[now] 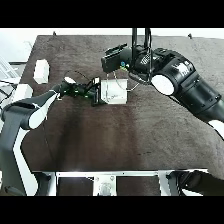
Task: Fold the box and place the chain.
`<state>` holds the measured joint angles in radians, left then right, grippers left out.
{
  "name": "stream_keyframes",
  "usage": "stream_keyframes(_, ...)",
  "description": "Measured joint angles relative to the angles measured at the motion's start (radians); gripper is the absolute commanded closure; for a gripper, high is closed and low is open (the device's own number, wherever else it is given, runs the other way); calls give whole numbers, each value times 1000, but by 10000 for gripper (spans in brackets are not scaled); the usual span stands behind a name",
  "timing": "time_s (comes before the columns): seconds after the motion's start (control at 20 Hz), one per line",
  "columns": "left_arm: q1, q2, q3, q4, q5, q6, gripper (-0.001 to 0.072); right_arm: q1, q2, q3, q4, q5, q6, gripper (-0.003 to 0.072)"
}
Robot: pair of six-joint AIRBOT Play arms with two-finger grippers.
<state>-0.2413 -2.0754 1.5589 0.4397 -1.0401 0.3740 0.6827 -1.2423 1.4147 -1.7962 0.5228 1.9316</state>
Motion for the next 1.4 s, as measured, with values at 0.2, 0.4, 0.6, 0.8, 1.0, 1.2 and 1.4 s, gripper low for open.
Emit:
stream_keyframes(0.2,0,0,0,0,0,0,238,-45,-13,0,-3,-49,4,680)
stream_keyframes(0.4,0,0,0,0,0,0,238,-66,-17,0,-3,-97,5,680)
stream_keyframes(0.6,0,0,0,0,0,0,237,-101,-18,0,-4,-131,6,680)
stream_keyframes(0.8,0,0,0,0,0,0,237,-121,-20,0,5,-146,6,679)
stream_keyframes(1.0,0,0,0,0,0,0,238,-114,-26,-30,36,-142,16,679)
stream_keyframes(1.2,0,0,0,0,0,0,238,-103,-37,-109,72,-146,43,679)
stream_keyframes(1.4,0,0,0,0,0,0,237,-99,-99,-192,87,-196,84,678)
